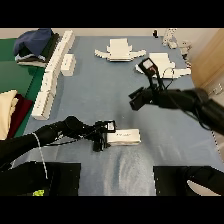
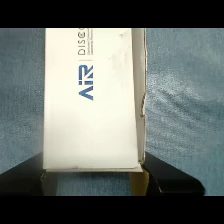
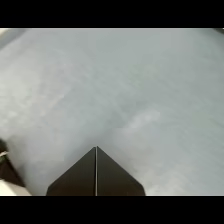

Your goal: Fold the box.

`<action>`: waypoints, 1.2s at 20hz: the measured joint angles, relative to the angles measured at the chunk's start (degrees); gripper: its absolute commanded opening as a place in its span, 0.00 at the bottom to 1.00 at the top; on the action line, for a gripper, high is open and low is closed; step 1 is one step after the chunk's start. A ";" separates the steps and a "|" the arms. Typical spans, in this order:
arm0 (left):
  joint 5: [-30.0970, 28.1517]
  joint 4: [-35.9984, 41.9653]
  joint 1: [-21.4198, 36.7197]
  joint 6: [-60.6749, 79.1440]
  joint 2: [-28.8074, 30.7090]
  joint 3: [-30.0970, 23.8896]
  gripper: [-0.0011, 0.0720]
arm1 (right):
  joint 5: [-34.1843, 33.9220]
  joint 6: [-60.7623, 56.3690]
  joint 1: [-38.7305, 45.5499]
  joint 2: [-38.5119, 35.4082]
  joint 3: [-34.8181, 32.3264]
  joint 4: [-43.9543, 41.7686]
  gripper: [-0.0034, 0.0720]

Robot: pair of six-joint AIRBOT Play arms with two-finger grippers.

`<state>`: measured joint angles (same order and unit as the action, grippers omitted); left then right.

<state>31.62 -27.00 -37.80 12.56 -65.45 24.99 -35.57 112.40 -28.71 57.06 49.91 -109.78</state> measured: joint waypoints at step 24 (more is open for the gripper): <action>-0.02 -0.57 0.00 -4.00 1.38 0.33 0.71 | -27.47 -18.47 11.21 20.37 18.12 17.00 0.05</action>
<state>31.59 -27.57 -37.80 8.56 -64.07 25.32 -63.05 93.93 -17.50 77.43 68.03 -92.77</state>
